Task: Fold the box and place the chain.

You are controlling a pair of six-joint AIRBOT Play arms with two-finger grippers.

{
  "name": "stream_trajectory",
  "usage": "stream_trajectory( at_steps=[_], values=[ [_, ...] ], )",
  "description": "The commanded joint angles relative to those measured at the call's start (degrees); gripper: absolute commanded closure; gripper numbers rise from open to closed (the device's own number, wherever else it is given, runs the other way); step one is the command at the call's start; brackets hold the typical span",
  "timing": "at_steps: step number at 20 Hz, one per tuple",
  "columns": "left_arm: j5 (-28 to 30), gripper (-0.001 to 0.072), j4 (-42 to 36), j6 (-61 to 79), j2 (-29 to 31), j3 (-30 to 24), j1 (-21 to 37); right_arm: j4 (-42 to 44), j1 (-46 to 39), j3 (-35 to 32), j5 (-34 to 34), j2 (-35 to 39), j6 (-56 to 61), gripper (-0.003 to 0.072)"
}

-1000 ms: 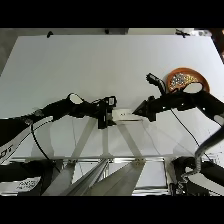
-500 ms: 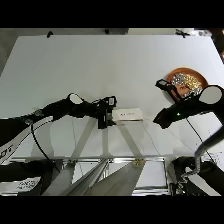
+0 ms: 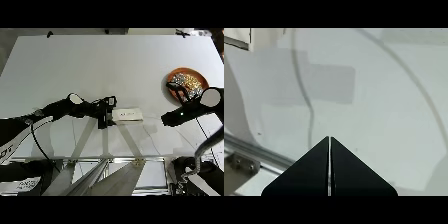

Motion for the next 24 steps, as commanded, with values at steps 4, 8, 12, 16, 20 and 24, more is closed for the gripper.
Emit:
stream_trajectory(
  at_steps=[4, 8, 12, 16, 20, 24],
  values=[
    [0.00, 0.0343, -1.49, -0.02, 0.02, 0.00, 0.04, 2.14, 0.07, 0.04, -4.66, 0.07, 1.31, 0.0678],
    [0.13, 0.0460, -1.38, 0.00, 0.22, 0.02, 0.09, 2.36, 0.07, 0.04, -6.36, 0.07, 1.27, 0.0678],
    [0.63, 0.0703, -1.27, 0.00, 2.67, 0.02, 0.24, 2.36, 0.07, 0.04, -7.76, 0.07, 1.27, 0.0678],
    [1.09, 0.0707, -0.44, -3.41, 7.76, 0.02, 2.82, 2.34, 0.07, 0.04, -8.48, 0.07, 1.25, 0.0678],
    [1.33, 0.0708, 10.14, -20.35, 14.49, 0.02, 11.30, 2.34, 0.07, 0.04, -8.50, 0.07, 1.25, 0.0678],
    [0.92, 0.0708, 31.43, -43.06, 21.53, 0.00, 24.00, 2.34, 0.07, 0.04, -8.76, 0.07, 1.25, 0.0678]
  ],
)
